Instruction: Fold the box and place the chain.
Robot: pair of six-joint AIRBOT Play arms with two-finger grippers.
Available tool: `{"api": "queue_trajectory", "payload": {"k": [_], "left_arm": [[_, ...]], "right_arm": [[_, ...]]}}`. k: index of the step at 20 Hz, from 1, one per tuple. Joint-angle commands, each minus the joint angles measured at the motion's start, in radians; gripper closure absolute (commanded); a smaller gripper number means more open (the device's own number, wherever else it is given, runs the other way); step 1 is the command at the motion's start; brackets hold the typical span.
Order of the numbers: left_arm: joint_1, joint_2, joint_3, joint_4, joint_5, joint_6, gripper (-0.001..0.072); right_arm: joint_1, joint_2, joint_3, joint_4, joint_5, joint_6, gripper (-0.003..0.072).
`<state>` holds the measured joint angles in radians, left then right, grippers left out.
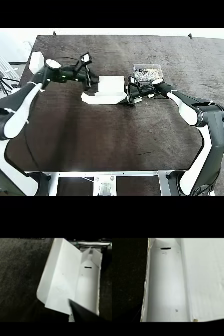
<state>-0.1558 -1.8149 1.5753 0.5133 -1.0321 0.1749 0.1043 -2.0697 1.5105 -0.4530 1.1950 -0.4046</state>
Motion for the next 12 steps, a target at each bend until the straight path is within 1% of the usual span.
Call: {"api": "queue_trajectory", "payload": {"k": [1, 2, 3, 4, 5, 9, 12], "left_arm": [[0.038, 0.038, 0.009, 0.201, -0.179, -0.151, 0.0], [0.032, 0.038, 0.008, 0.271, -0.211, -0.183, 0.0], [0.02, 0.037, 0.007, 0.338, -0.213, -0.216, 0.0], [0.003, 0.037, 0.001, 0.395, -0.193, -0.231, 0.0], [-0.012, 0.037, -0.007, 0.421, -0.167, -0.236, 0.0], [-0.063, 0.011, -0.02, 0.432, -0.101, -0.234, 0.0], [-0.077, -0.023, -0.02, 0.43, -0.106, -0.234, 0.0]], "right_arm": [[0.0, 0.0, 0.0, 0.0, 0.0, 0.0, 0.0249], [0.0, 0.0, 0.0, 0.0, 0.0, 0.0, 0.0249], [0.0, 0.0, 0.0, 0.0, 0.0, 0.0, 0.0249], [0.0, 0.0, 0.0, 0.0, 0.0, 0.0, 0.0249], [0.0, 0.0, 0.0, 0.0, 0.0, 0.0, 0.0249], [0.0, 0.0, 0.0, 0.0, 0.0, 0.0, 0.0249], [0.0, 0.0, 0.0, 0.0, 0.0, 0.0, 0.0249]]}}
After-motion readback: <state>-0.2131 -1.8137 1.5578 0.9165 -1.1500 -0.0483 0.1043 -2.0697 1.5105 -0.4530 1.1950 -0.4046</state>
